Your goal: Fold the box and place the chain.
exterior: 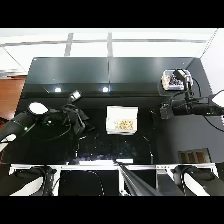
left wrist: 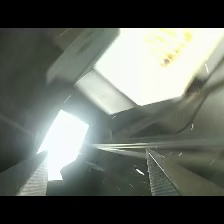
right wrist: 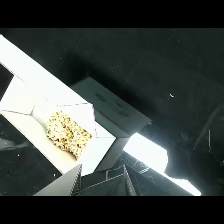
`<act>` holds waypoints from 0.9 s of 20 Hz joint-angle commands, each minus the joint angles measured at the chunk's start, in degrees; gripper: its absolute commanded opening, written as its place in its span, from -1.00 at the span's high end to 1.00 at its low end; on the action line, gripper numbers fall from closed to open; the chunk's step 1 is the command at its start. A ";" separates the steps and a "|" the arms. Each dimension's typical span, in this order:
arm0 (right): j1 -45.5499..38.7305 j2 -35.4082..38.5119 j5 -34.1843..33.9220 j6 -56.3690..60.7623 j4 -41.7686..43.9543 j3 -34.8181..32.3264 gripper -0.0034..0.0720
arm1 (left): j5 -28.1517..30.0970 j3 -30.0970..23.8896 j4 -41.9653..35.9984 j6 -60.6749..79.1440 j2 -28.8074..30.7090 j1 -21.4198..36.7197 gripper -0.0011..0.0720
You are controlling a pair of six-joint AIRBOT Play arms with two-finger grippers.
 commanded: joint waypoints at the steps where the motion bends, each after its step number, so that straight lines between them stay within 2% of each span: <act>1: 0.02 0.04 -0.26 0.35 0.00 0.02 0.06 | 3.98 0.61 -6.16 29.99 -3.54 -3.19 -0.98; 7: 0.02 0.04 -0.24 0.37 0.02 0.02 0.06 | -0.02 7.96 -5.42 29.35 -12.68 -7.74 -0.98; 18: 0.02 0.00 -0.26 0.33 0.00 0.00 0.06 | -0.50 9.03 -5.84 28.68 -13.57 -9.77 -0.97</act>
